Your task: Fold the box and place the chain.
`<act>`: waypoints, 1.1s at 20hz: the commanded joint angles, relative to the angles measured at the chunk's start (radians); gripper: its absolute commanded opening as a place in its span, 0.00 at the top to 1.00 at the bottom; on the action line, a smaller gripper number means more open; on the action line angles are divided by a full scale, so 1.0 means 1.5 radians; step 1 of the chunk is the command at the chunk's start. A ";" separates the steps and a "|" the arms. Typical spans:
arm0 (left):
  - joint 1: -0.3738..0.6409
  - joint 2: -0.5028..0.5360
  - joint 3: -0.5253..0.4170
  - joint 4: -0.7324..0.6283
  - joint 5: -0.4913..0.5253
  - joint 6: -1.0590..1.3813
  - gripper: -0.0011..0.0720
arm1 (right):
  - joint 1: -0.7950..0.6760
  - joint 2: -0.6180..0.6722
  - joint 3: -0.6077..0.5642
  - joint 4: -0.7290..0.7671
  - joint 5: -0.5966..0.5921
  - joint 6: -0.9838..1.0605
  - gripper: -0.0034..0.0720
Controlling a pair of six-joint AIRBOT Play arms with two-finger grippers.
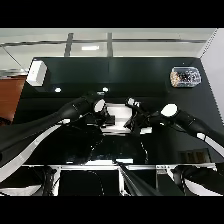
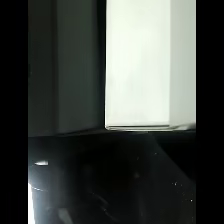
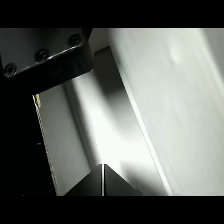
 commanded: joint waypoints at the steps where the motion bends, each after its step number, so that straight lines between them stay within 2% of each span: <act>1: 0.001 0.000 0.000 0.028 -0.003 -0.021 0.95 | -0.059 0.023 0.039 -0.063 0.162 0.275 0.93; 3: 0.001 0.000 0.000 0.033 -0.003 -0.022 0.95 | -0.138 0.047 0.064 -0.090 0.252 0.366 0.93; 4: 0.001 0.000 0.000 0.032 -0.001 -0.021 0.95 | -0.182 0.057 0.068 -0.107 0.271 0.387 0.93; 7: 0.001 -0.002 0.000 0.032 0.002 -0.021 0.95 | -0.330 0.063 0.059 -0.210 0.214 0.524 0.93; 10: 0.001 -0.003 0.000 0.031 0.002 -0.021 0.95 | -0.414 0.062 -0.005 -0.204 0.137 0.662 0.93; 14: 0.001 -0.003 0.000 0.032 0.002 -0.021 0.95 | -0.349 0.032 -0.092 -0.112 0.129 0.611 0.93; 17: 0.001 -0.003 0.000 0.032 0.002 -0.021 0.95 | -0.259 -0.014 -0.100 -0.012 0.108 0.537 0.93; 20: 0.001 -0.003 0.000 0.032 -0.002 -0.021 0.95 | -0.201 -0.018 -0.093 0.106 0.084 0.437 0.93; 21: 0.001 -0.003 0.000 0.032 -0.002 -0.021 0.95 | -0.198 -0.018 -0.081 0.126 0.102 0.413 0.84; 22: 0.001 -0.003 0.000 0.032 -0.001 -0.021 0.95 | -0.198 -0.018 -0.062 0.123 0.127 0.407 0.39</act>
